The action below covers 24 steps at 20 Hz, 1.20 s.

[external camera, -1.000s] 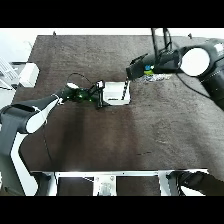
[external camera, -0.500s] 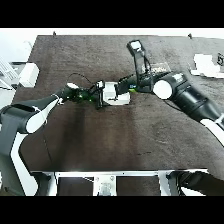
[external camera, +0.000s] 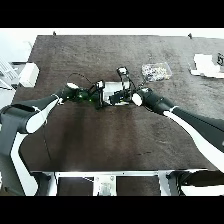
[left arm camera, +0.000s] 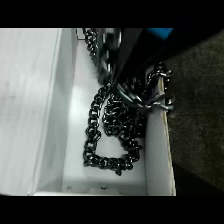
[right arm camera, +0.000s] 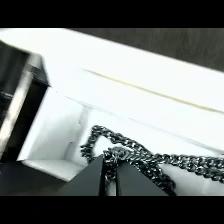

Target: Fold the box and place the chain.

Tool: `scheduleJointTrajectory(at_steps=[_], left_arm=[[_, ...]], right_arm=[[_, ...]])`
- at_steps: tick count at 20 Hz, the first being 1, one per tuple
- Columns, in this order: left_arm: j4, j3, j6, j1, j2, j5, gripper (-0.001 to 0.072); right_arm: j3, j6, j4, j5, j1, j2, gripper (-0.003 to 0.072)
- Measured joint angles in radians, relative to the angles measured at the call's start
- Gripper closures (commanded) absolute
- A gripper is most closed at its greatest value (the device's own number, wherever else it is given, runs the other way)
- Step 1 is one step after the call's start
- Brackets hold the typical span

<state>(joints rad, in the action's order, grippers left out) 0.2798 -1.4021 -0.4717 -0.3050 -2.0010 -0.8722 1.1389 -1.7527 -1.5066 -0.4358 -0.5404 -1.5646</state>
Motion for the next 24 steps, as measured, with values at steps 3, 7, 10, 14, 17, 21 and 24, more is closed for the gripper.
scheduleJointTrajectory(at_steps=[3, 7, 10, 14, 17, 21, 24], left_arm=[[0.0, 0.0, 0.0, 0.0, 0.0, 0.0, 0.0349], [0.0, 0.0, 0.0, 0.0, 0.0, 0.0, 0.0349], [0.0, 0.0, 0.0, 0.0, 0.0, 0.0, 0.0349], [0.0, 0.0, 0.0, 0.0, 0.0, 0.0, 0.035], [0.0, 0.0, 0.0, 0.0, 0.0, 0.0, 0.0349], [0.0, 0.0, 0.0, 0.0, 0.0, 0.0, 0.0349], [0.0, 0.0, 0.0, 0.0, 0.0, 0.0, 0.0349]], right_arm=[[0.043, 0.0, 0.005, -0.008, 0.014, 0.014, 0.0675], [0.098, 0.005, 0.0, -0.085, 0.02, 0.136, 0.0675], [0.112, 0.008, -0.013, -0.108, 0.022, 0.228, 0.0675], [0.103, 0.009, -0.023, -0.122, 0.022, 0.257, 0.0675], [0.074, 0.009, -0.019, -0.126, 0.022, 0.239, 0.0675], [0.034, 0.008, 0.004, -0.114, 0.014, 0.208, 0.0675], [0.016, 0.008, 0.013, -0.079, 0.009, 0.158, 0.0676]])
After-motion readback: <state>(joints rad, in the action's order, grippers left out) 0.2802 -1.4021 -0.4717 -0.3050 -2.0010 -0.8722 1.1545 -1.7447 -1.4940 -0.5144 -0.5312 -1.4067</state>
